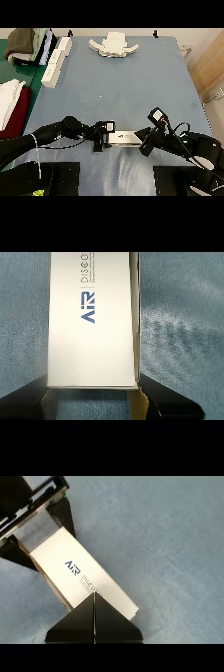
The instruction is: Fold the box.
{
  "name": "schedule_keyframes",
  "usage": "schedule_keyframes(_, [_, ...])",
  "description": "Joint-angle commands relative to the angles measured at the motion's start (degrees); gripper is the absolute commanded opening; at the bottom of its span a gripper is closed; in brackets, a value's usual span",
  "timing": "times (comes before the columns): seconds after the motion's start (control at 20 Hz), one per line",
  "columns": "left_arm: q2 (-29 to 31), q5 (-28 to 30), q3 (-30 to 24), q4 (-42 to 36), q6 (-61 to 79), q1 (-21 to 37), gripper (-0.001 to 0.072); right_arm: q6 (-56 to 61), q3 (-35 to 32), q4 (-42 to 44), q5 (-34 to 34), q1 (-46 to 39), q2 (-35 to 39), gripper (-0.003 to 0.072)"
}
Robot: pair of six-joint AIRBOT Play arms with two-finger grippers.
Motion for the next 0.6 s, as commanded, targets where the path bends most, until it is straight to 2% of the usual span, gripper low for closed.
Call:
schedule_keyframes(0.0, [0.0, 0.0, 0.0, 0.0, 0.0, 0.0, 0.0463, 8.1, 2.2, -12.1, -0.5, 0.0, 0.4, 0.0006])
schedule_keyframes(0.1, [0.0, 0.0, 0.0, 0.0, 0.0, 0.0, 0.0463, 13.7, 3.3, -19.2, 1.1, -0.9, -1.5, 0.0006])
schedule_keyframes(0.15, [0.0, 0.0, 0.0, 0.0, 0.0, 0.0, 0.0463, 16.0, 4.6, -20.0, 3.7, -2.7, -3.6, 0.0005])
schedule_keyframes(0.25, [0.0, 0.0, 0.0, 0.0, 0.0, 0.0, 0.0463, 17.6, 8.4, -19.5, 10.9, -7.3, -9.4, 0.0005])
schedule_keyframes(0.45, [0.0, 0.0, 0.0, 0.0, 0.0, 0.0, 0.0463, 17.7, 20.9, -14.8, 24.1, -14.5, -23.5, 0.0006])
schedule_keyframes(0.55, [0.0, 0.0, 0.0, 0.0, 0.0, 0.0, 0.0463, 18.6, 26.2, -12.3, 26.4, -16.3, -28.9, 0.0006])
